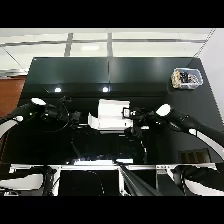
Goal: Fold the box and place the chain.
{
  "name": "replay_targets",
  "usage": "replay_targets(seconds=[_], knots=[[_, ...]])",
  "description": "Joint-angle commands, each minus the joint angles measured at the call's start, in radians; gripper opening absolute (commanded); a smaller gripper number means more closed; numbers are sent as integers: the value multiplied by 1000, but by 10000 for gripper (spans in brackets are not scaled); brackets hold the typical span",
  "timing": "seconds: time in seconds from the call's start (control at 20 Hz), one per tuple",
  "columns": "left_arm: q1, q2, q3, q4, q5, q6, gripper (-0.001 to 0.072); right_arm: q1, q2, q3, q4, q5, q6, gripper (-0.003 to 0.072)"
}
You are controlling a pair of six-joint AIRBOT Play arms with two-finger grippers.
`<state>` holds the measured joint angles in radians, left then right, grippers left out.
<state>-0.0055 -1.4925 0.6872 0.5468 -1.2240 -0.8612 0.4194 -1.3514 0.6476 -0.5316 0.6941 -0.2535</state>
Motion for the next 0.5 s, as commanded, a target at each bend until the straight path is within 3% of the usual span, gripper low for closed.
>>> replay_targets(seconds=[0.0,0.05,0.1,0.2,0.45], knots=[[-3,0,33,-10,-37,9,651,0,-1,0,-1,1,0,474],[-3,0,40,-14,-42,9,655,0,-1,0,-1,1,0,474],[-4,0,44,-34,-49,9,715,0,-1,0,-1,1,0,473],[-6,0,50,-88,-76,14,715,0,-1,0,-1,1,0,473],[-66,4,98,-77,-105,-12,714,0,-1,0,-1,1,0,474]])
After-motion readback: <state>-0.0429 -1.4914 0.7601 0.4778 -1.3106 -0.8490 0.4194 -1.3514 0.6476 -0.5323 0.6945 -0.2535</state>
